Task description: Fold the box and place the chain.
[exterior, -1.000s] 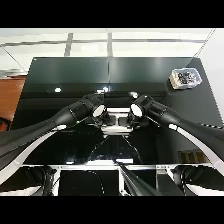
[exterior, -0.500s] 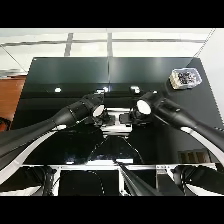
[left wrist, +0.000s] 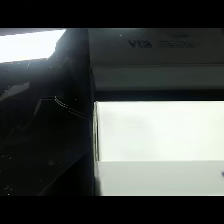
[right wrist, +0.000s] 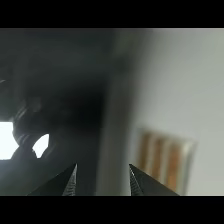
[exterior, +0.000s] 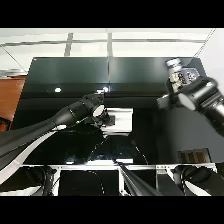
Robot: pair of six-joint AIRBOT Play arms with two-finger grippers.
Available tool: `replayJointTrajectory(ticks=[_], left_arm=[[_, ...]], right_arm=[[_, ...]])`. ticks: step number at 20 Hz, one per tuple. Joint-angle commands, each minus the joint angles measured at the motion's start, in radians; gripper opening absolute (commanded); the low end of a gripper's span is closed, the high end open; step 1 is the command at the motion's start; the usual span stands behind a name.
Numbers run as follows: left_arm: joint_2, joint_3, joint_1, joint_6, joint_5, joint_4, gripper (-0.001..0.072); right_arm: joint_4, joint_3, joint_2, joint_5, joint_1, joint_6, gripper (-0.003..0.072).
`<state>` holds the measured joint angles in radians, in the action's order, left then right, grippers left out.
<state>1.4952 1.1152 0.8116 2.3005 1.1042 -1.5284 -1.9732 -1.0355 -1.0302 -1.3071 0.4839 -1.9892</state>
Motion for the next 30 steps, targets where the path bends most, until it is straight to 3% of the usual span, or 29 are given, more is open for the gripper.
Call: replayJointTrajectory(ticks=[1, 2, 3, 6, 9, 10, 11, 14, 23, 28, 29, 30], left_arm=[[0.001, 0.0, 0.0, 0.0, 0.001, 0.0, 0.0028], [0.001, 0.0, 0.0, 0.0, 0.006, 0.0, 0.0028], [0.001, 0.0, 0.0, 0.0, 0.008, 0.0, 0.0028], [0.001, 0.0, 0.0, 0.0, 0.008, 0.0, 0.0028], [0.001, 0.0, 0.0, 0.0, 0.008, 0.0, 0.0028], [0.001, 0.0, 0.0, 0.0, 0.012, 0.0, 0.0028], [0.001, 0.0, 0.0, 0.0, 0.027, 0.0, 0.0028], [0.001, 0.0, 0.0, 0.0, 0.034, 0.0, 0.0027], [0.001, 0.0, 0.0, 0.0, 0.032, 0.0, 0.0028], [0.001, 0.0, 0.0, 0.0, 0.03, 0.0, 0.0028], [0.001, 0.0, 0.0, 0.0, 0.03, 0.0, 0.0028], [0.001, 0.0, 0.0, 0.0, 0.03, 0.0, 0.0028]], right_arm=[[-0.145, 0.058, 0.014, 0.269, -0.239, -0.001, 0.0381], [-0.082, 0.079, -0.005, 0.391, -0.337, -0.012, 0.0585], [0.017, 0.079, -0.045, 0.48, -0.431, -0.009, 0.0719], [0.332, -0.023, -0.214, 0.587, -0.608, 0.061, 0.0718], [0.497, -0.299, -0.456, 0.425, -0.668, 0.055, 0.071], [0.554, -0.416, -0.551, 0.318, -0.68, 0.028, 0.0675], [0.588, -0.523, -0.634, 0.215, -0.689, -0.019, 0.0565], [0.619, -0.745, -0.816, 0.022, -0.692, -0.093, 0.0551], [0.646, -0.769, -0.893, 0.156, -0.696, -0.136, 0.0534], [0.7, -0.769, -0.931, 0.163, -0.695, -0.137, 0.0534], [0.699, -0.769, -0.934, 0.159, -0.695, -0.136, 0.0431], [0.702, -0.769, -0.932, 0.159, -0.696, -0.134, 0.0244]])
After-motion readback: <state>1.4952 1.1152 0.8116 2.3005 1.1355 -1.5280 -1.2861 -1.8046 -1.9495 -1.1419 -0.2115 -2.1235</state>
